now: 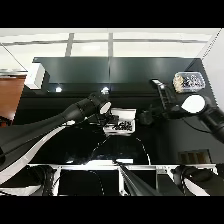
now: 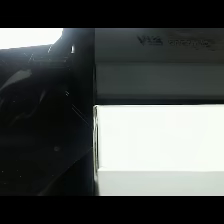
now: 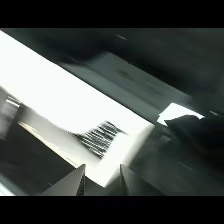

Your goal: Fold the box and place the chain.

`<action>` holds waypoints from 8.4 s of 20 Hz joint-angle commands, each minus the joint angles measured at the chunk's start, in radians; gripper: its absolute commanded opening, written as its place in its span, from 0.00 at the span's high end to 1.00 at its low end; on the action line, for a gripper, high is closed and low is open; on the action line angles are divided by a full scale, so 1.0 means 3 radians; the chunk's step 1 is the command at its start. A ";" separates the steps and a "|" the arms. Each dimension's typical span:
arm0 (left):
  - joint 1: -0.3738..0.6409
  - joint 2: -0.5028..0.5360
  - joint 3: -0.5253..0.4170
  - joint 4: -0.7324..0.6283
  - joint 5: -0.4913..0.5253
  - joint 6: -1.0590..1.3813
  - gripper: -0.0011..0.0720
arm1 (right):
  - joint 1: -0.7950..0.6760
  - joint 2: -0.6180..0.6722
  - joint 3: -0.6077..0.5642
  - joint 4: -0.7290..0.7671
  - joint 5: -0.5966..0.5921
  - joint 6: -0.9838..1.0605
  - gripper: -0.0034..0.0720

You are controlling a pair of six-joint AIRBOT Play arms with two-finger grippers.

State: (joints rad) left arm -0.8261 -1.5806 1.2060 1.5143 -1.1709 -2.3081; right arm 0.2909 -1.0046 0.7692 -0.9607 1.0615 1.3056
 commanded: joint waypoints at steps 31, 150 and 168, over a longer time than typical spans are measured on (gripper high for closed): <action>0.1375 0.1928 -0.2220 -0.2921 0.1049 0.5400 0.14 | -0.0608 0.0202 0.0031 -0.0726 0.0014 -0.0001 0.61; 0.1280 0.0476 -0.1525 -0.3404 0.1096 0.8731 0.34 | 0.0038 -0.0679 -0.0045 0.1654 0.0212 -0.1367 0.93; 0.1280 0.0476 -0.1525 -0.3405 0.1096 0.8731 0.34 | 0.0051 -0.1164 -0.0120 0.1764 -0.0238 -0.1061 0.93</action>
State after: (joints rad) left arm -0.4419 -1.4380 0.7490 0.4927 -0.8417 0.3111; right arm 0.3069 -1.3544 0.7223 -0.4179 0.9859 0.9821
